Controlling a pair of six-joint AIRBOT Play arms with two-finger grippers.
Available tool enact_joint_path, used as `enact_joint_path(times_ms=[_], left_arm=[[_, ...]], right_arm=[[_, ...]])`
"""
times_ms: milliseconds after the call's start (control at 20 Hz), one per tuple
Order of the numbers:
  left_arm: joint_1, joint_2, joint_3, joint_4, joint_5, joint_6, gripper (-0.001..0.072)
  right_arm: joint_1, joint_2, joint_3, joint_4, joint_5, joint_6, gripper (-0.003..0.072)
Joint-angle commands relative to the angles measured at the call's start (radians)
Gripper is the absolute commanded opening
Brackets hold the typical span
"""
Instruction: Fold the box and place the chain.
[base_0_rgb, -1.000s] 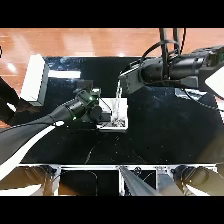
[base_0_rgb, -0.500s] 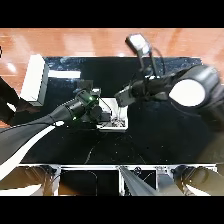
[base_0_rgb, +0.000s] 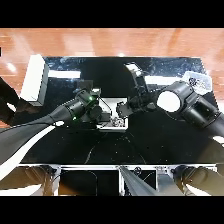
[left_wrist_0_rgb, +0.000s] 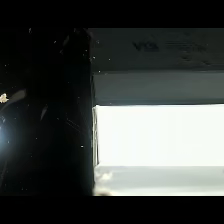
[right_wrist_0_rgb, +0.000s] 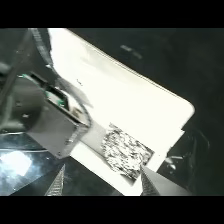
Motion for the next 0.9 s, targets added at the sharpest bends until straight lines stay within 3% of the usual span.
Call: enact_joint_path(times_ms=[0,300,450,650,700,850], left_arm=[[0.0,0.001,0.0,0.0,0.002,0.0,0.0024],[0.0,0.001,0.002,-0.003,0.002,0.0,0.0024],[0.0,0.002,0.002,-0.005,0.002,0.0,0.0024],[0.002,0.016,0.002,-0.005,0.001,0.0,0.0027],[0.002,0.022,0.002,-0.005,0.003,0.0,0.0068],[0.003,0.039,0.004,-0.023,0.005,0.027,0.0499]], right_arm=[[-0.063,0.04,-0.006,-0.003,0.063,0.001,0.0554],[-0.318,0.158,-0.026,-0.249,0.283,-0.035,0.0554],[-0.447,0.158,-0.029,-0.228,0.301,-0.051,0.0554],[-0.475,0.158,-0.029,-0.181,0.308,-0.055,0.0554],[-0.475,0.158,-0.029,-0.17,0.315,-0.062,0.0554],[-0.475,0.158,-0.029,-0.145,0.332,-0.063,0.0555]])
